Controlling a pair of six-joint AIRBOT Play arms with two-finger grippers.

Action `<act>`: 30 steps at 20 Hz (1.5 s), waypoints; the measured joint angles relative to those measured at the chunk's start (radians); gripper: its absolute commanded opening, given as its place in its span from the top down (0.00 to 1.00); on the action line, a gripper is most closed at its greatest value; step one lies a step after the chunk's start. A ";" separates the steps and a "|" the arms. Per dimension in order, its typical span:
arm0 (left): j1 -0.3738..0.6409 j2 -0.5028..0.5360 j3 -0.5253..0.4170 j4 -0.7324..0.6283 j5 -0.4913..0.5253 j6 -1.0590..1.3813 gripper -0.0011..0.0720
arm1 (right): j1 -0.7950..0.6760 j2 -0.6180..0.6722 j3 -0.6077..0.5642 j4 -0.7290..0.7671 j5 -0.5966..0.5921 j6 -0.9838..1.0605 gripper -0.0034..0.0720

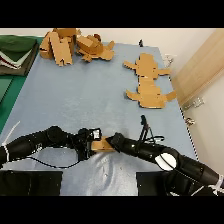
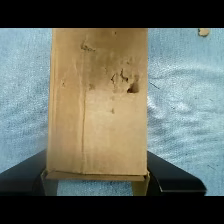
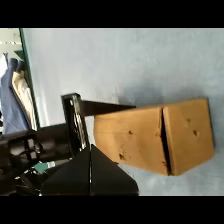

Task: Fold the box.

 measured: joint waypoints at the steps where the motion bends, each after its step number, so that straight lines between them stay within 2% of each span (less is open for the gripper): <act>1: 0.000 0.000 0.000 0.000 0.000 0.000 0.35 | 0.026 -0.024 -0.001 0.005 -0.021 0.016 0.95; 8: 0.000 0.000 0.000 0.000 0.002 0.000 0.35 | 0.090 -0.104 -0.002 0.016 -0.084 0.061 0.95; 21: 0.000 0.000 0.000 0.000 0.004 0.000 0.35 | 0.104 -0.158 -0.002 0.016 -0.092 0.066 0.95; 25: 0.000 0.000 0.000 0.000 0.003 0.000 0.35 | 0.102 -0.094 0.003 0.000 -0.085 0.064 0.95; 30: 0.000 0.000 0.000 0.000 0.003 0.000 0.35 | 0.003 0.103 0.006 -0.077 -0.081 0.059 0.95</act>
